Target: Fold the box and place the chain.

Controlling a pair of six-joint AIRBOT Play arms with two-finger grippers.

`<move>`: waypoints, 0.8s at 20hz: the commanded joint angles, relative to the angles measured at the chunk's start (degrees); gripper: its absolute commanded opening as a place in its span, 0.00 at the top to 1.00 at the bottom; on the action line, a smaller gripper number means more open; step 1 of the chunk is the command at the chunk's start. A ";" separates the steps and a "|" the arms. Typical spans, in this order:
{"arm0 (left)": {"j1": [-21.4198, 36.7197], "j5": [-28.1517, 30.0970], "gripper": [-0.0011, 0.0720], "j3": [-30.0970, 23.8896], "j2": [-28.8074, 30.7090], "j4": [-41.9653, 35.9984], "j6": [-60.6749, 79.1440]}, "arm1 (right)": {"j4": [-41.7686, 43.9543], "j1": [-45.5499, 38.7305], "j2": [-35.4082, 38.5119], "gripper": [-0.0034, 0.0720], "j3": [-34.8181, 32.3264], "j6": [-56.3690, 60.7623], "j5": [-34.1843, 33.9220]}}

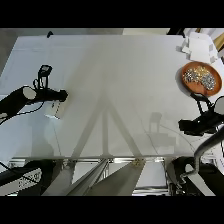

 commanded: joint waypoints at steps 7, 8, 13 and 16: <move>0.00 -1.18 0.03 -0.04 5.11 0.26 -0.02 | 0.00 -0.04 -0.04 0.94 -0.02 0.00 0.02; 0.02 -1.66 0.03 -0.04 6.36 0.31 -0.02 | 0.00 -0.04 -0.04 0.94 -0.02 0.00 0.02; 0.13 -10.56 0.03 -0.04 13.16 0.63 -0.09 | 0.02 -0.04 -0.02 0.94 -0.02 0.02 0.02; 0.13 -16.72 0.03 -0.04 17.27 5.49 -4.55 | 0.02 -0.04 -0.04 0.94 -0.02 0.00 0.04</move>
